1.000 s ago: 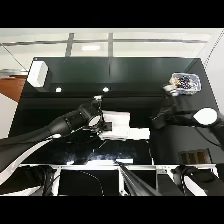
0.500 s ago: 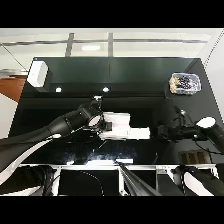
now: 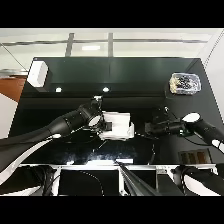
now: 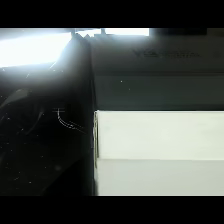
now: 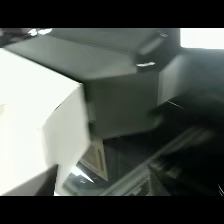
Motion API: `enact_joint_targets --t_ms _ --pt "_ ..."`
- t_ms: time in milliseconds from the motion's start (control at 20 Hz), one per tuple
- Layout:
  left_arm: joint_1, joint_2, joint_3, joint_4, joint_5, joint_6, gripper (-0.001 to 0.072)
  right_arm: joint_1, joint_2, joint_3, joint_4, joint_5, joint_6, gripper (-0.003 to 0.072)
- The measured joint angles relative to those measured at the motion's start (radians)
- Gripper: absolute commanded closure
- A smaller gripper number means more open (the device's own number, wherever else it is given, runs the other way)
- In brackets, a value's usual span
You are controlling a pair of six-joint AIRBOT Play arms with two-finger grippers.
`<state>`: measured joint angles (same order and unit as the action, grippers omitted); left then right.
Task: Fold the box and place the chain.
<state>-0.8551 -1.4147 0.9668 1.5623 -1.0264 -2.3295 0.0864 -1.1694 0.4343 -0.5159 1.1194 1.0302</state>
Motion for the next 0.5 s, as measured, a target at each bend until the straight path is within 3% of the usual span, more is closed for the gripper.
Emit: enact_joint_targets --t_ms 250,300,450,500 --pt "0.0 0.0 0.0 0.0 0.0 0.0 0.0681 0.053 -0.006 0.079 0.008 0.055 -0.024 0.0058" --pt "0.0 0.0 0.0 0.0 0.0 0.0 0.0681 0.074 -0.006 0.085 0.008 0.049 -0.018 0.0091" --pt "0.0 0.0 0.0 0.0 -0.001 -0.001 0.0681 0.159 -0.006 0.097 0.009 -0.023 0.022 0.0098" --pt "0.0 0.0 0.0 0.0 -0.003 -0.001 0.0681 0.191 -0.006 0.099 0.01 -0.055 0.041 0.0147"
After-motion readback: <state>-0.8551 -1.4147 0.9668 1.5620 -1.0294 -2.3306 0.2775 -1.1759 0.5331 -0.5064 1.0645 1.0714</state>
